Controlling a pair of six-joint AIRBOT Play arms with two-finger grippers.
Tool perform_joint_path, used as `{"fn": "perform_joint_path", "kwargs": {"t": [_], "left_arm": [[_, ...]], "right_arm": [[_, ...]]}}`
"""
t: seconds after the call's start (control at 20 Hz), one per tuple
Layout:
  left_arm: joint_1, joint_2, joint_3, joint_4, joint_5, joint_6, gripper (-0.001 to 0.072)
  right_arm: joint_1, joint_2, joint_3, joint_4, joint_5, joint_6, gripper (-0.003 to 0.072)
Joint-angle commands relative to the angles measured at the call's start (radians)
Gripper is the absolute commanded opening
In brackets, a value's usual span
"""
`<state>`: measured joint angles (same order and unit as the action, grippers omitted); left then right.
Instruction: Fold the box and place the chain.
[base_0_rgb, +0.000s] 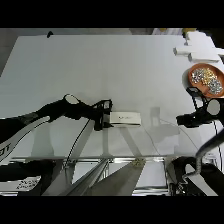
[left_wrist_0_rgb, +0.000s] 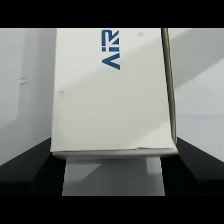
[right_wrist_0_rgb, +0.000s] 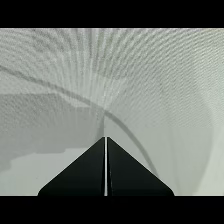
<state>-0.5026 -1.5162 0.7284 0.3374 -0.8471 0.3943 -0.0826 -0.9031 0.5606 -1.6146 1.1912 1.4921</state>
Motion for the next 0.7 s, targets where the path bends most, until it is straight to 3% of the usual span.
{"fn": "perform_joint_path", "kwargs": {"t": [0.0, 0.25, 0.45, 0.65], "left_arm": [[0.051, 0.09, 0.001, -0.011, -0.001, -0.054, 0.0205], [0.304, 0.366, 0.001, 0.103, 0.04, -0.399, 0.0207], [0.562, 0.523, 0.001, 0.441, 0.036, -0.79, 0.0207], [0.768, 0.527, 0.0, 0.797, -0.013, -1.201, 0.0206]], "right_arm": [[0.0, -0.001, 0.0, 0.0, 0.001, 0.0, 0.0011], [0.0, -0.001, 0.001, 0.0, 0.001, 0.0, 0.0011], [0.0, -0.001, 0.0, 0.0, 0.001, 0.0, 0.0011], [0.0, -0.001, 0.0, 0.0, 0.001, 0.0, 0.0011]]}}
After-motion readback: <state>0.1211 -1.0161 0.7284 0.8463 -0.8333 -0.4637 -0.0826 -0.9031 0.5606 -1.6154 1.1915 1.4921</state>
